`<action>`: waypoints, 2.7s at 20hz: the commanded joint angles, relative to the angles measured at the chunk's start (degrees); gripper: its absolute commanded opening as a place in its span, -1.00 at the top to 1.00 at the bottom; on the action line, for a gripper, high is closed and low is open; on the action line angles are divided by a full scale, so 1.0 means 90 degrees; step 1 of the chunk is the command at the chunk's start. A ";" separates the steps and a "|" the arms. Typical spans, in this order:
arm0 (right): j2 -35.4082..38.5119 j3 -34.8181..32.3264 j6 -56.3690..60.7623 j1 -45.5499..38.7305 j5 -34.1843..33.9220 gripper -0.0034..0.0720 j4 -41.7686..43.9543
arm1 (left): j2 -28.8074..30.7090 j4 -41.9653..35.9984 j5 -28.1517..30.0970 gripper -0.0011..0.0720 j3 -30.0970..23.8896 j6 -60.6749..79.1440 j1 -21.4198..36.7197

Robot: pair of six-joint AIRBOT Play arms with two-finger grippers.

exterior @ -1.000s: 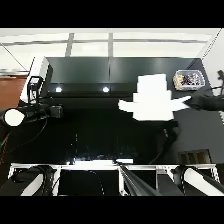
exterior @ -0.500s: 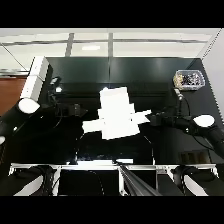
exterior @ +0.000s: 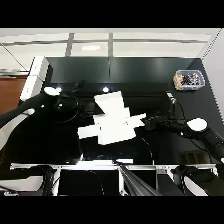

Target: Fold the box and place the chain.

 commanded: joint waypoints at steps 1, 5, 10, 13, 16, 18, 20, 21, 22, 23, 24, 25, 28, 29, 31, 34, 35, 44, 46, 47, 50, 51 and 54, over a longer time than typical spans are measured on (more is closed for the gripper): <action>0.0005 -0.0005 0.0017 0.0029 0.0044 0.86 -0.0007 | -0.0843 0.0464 -0.1569 -0.75 0.0702 0.0556 -0.0109; 0.0005 -0.0007 0.0017 0.0029 0.0073 0.86 -0.0010 | -0.0986 0.0651 -0.1804 -0.30 0.0886 0.1338 -0.0194; 0.0005 -0.0005 0.0017 0.0029 0.0073 0.86 -0.0010 | -0.0993 0.0702 -0.1469 0.45 0.0911 0.1785 -0.0236; 0.0005 -0.0005 0.0012 0.0027 0.0097 0.86 -0.0012 | -0.0991 0.0702 -0.1452 0.90 0.0911 0.2106 -0.0236; 0.0007 0.0376 0.0015 -0.0155 0.0607 -0.71 -0.0578 | -0.0826 0.0860 -0.1542 0.91 0.0908 0.2072 -0.0226; 0.0007 0.0998 -0.0070 -0.0427 0.1399 -0.74 -0.1297 | -0.0391 0.1253 -0.1501 0.91 0.0811 0.1843 -0.0318; 0.0007 0.1605 -0.0597 -0.0580 0.2001 -0.73 -0.2154 | 0.0367 0.1260 -0.1049 0.91 0.0379 0.2232 -0.0568; 0.0007 0.1770 -0.0918 -0.0571 0.2025 -0.73 -0.2518 | 0.0784 0.1190 -0.0486 0.91 0.0068 0.2591 -0.0760; 0.0002 0.1780 -0.1010 -0.0551 0.1804 -0.73 -0.2560 | 0.1209 0.1180 0.0425 0.91 -0.0282 0.2960 -0.1005; -0.0041 0.1780 -0.1020 -0.0491 0.1610 -0.67 -0.2565 | 0.1501 0.1195 0.1222 0.90 -0.0556 0.3507 -0.1229; -0.0102 0.1780 -0.1141 -0.0398 0.1481 -0.48 -0.2591 | 0.1651 0.1185 0.1751 0.89 -0.0721 0.4286 -0.1447; -0.0151 0.1780 -0.1489 -0.0318 0.1481 -0.48 -0.2654 | 0.1639 0.1200 0.1894 0.89 -0.0736 0.5088 -0.1613; -0.0172 0.1780 -0.2081 -0.0053 0.1498 -0.65 -0.3021 | 0.1348 0.1202 0.1919 0.90 -0.0644 0.6079 -0.1860; -0.0177 0.1780 -0.2081 0.0010 0.1513 -0.96 -0.3123 | 0.1231 0.1205 0.1923 0.89 -0.0607 0.6118 -0.1902; -0.0180 0.1778 -0.2101 0.0129 0.1642 -0.96 -0.3213 | 0.1059 0.1202 0.1974 0.90 -0.0556 0.6297 -0.1938; -0.0192 0.1666 -0.2555 0.0236 0.2013 -0.96 -0.3303 | 0.0874 0.1205 0.2225 0.90 -0.0549 0.6324 -0.1931; -0.0192 0.1518 -0.2851 0.0257 0.2001 -0.96 -0.3303 | 0.0811 0.1202 0.2288 0.90 -0.0546 0.6356 -0.1936; -0.0197 0.0792 -0.3657 0.0262 0.1809 -0.96 -0.3152 | 0.0588 0.1273 0.2346 0.90 -0.0532 0.6807 -0.1938; -0.0197 0.0792 -0.3660 0.0308 0.1807 -0.96 -0.3150 | 0.0588 0.1273 0.2346 0.90 -0.0534 0.6800 -0.1933; -0.0199 0.0787 -0.3660 0.0386 0.1804 -0.96 -0.3135 | 0.0588 0.1268 0.2351 0.90 -0.0534 0.6800 -0.1933; -0.0202 0.0554 -0.3767 0.0707 0.1523 -0.96 -0.2851 | 0.0585 0.1270 0.2348 0.90 -0.0534 0.6800 -0.1933; -0.0204 0.0415 -0.3842 0.0811 0.1302 -0.96 -0.2841 | 0.0585 0.1268 0.2344 0.90 -0.0534 0.6798 -0.1933; -0.0204 0.0233 -0.3954 0.1149 0.1069 -0.96 -0.2550 | 0.0588 0.1268 0.2344 0.90 -0.0534 0.6795 -0.1933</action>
